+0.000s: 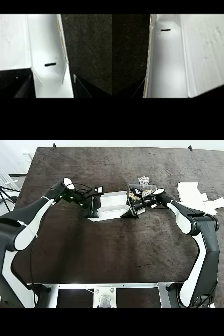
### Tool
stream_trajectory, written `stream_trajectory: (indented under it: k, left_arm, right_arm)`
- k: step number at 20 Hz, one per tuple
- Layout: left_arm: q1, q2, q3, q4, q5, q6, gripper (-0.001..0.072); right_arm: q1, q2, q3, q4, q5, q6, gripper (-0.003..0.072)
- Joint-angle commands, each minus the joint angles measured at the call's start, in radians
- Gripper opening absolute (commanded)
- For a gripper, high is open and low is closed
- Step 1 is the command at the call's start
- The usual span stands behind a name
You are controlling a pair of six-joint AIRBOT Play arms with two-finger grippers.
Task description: Fold the box and place the chain.
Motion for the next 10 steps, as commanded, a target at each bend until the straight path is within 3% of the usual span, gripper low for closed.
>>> stream_trajectory:
  k: [1,10]
  left_arm:
    - [-0.002,-0.002,-0.032,0.007,0.025,0.019,0.061]
    - [-0.008,-0.002,-0.059,-0.015,0.078,0.081,0.0591]
  right_arm:
    - [0.001,0.0,0.0,0.0,0.0,0.0,0.0436]
    - [0.001,0.0,0.0,0.0,0.0,0.0,0.0436]
